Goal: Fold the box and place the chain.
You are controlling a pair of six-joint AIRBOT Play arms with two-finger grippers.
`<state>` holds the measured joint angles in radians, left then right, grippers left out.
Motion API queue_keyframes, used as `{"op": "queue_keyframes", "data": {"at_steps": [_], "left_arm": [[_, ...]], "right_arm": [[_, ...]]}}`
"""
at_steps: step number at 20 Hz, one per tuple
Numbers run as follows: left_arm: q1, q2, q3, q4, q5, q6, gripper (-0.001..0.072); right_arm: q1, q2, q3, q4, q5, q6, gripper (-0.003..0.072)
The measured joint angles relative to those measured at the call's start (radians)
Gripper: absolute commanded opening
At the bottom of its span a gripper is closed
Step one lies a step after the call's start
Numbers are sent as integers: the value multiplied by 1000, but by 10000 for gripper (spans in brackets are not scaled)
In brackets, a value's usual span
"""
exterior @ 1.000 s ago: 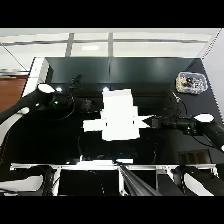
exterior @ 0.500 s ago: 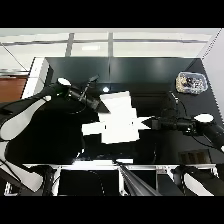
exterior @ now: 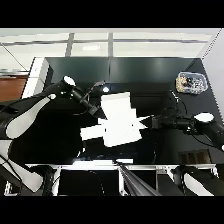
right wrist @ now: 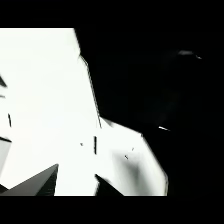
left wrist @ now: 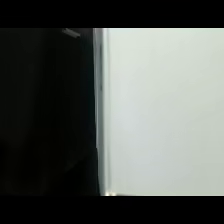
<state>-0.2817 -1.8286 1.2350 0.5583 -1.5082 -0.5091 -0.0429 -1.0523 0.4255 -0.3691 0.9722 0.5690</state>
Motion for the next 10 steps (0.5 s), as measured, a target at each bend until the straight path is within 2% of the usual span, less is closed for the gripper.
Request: {"op": "queue_keyframes", "data": {"at_steps": [4,6,10], "left_arm": [[-16,103,-13,42,58,13,24],[-43,178,-43,58,101,40,25],[-119,305,-155,77,340,188,28]], "right_arm": [[-9,0,147,-171,114,3,608],[-10,0,233,-206,182,-10,609],[-5,0,326,-243,217,-95,609]]}}
